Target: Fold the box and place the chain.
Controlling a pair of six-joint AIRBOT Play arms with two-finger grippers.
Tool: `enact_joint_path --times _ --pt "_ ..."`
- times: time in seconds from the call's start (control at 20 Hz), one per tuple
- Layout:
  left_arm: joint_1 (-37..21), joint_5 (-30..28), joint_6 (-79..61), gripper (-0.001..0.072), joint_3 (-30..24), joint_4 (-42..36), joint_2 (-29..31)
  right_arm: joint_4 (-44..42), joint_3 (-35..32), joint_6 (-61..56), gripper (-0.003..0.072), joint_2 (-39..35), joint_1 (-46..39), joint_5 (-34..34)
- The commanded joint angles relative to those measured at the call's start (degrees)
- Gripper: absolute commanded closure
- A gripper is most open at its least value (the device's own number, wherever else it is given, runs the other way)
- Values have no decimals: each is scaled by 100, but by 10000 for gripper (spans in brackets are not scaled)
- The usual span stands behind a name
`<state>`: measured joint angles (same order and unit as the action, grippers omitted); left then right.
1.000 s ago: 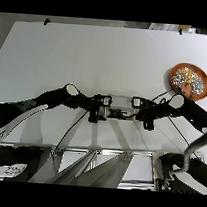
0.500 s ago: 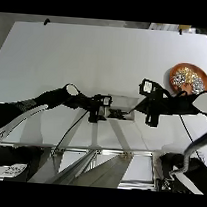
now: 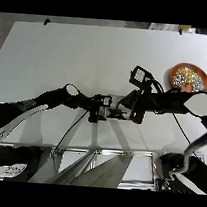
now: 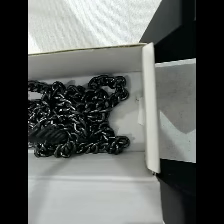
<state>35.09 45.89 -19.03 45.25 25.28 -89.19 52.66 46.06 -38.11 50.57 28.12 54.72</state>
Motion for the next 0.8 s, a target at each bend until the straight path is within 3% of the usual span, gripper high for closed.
enact_joint_path --times 0.0,0.05,0.2,0.35,0.55,0.65,0.75 --pt "2 0 -2 502 -2 2 4 160 4 -111 671 505 50 192" --pt "2 0 -2 502 -2 2 4 203 4 -109 669 726 50 293" --pt "2 -2 -2 502 -2 2 4 306 4 -107 547 1335 48 321" --pt "0 -2 -2 502 -2 2 4 350 94 -17 443 1263 44 345" --pt "2 -2 -2 502 -2 2 4 824 354 595 446 476 -254 404" --pt "2 0 -2 502 -2 2 4 881 352 927 450 221 -807 793" --pt "2 0 -2 502 -2 2 4 999 330 1226 510 225 -1561 1325"
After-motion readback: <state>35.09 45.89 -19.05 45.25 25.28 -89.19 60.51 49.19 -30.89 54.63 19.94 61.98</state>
